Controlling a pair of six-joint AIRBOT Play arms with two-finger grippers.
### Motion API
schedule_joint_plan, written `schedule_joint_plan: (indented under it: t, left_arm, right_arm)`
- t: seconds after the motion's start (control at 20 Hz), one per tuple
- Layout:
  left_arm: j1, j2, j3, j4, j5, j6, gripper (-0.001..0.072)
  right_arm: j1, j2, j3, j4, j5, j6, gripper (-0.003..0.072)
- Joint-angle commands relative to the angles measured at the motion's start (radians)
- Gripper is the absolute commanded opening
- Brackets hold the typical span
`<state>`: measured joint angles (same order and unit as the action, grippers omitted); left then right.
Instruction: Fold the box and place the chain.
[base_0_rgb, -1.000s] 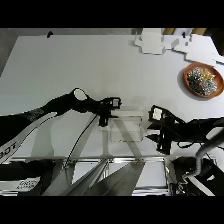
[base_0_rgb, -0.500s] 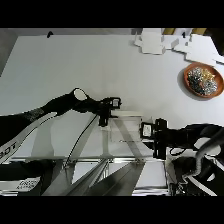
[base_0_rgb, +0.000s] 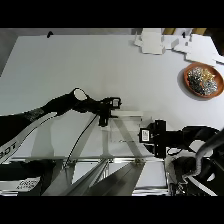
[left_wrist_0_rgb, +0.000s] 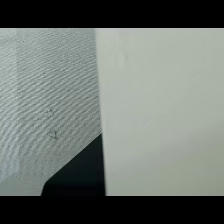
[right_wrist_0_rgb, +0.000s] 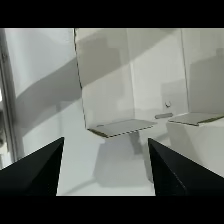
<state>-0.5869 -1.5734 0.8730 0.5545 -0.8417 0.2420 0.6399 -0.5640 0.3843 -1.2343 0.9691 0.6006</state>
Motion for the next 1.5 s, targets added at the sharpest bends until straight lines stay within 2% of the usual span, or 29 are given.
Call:
schedule_joint_plan:
  t: [0.0,0.2,0.45,0.7,0.95,1.1,1.45]
  left_arm:
    - [-0.001,0.0,0.0,0.0,0.0,0.0,0.0008]
    - [-0.001,0.0,0.0,0.0,0.0,0.0,0.0008]
    - [-0.001,0.0,0.0,0.0,0.0,0.0,0.0008]
    - [-0.001,0.0,0.0,0.0,0.0,0.0,0.0008]
    - [-0.001,0.0,0.0,0.0,0.0,0.0,0.0008]
    - [-0.001,0.0,0.0,0.0,0.0,0.0,0.0008]
    - [-0.001,0.0,0.0,0.0,0.0,0.0,0.0008]
  right_arm:
    - [0.001,0.001,-0.018,-0.019,-0.039,-0.119,0.0584]
    - [0.035,0.001,-0.073,-0.026,-0.093,-0.165,0.0592]
    - [0.126,0.0,-0.148,-0.026,-0.228,-0.164,0.0592]
    - [0.126,-0.009,-0.182,-0.05,-0.327,-0.156,0.0592]
    - [0.126,-0.077,-0.185,-0.053,-0.408,-0.156,0.0592]
    - [0.114,-0.076,-0.168,-0.043,-0.396,-0.157,0.0592]
    - [-0.05,-0.076,-0.109,0.063,-0.329,-0.202,0.0592]
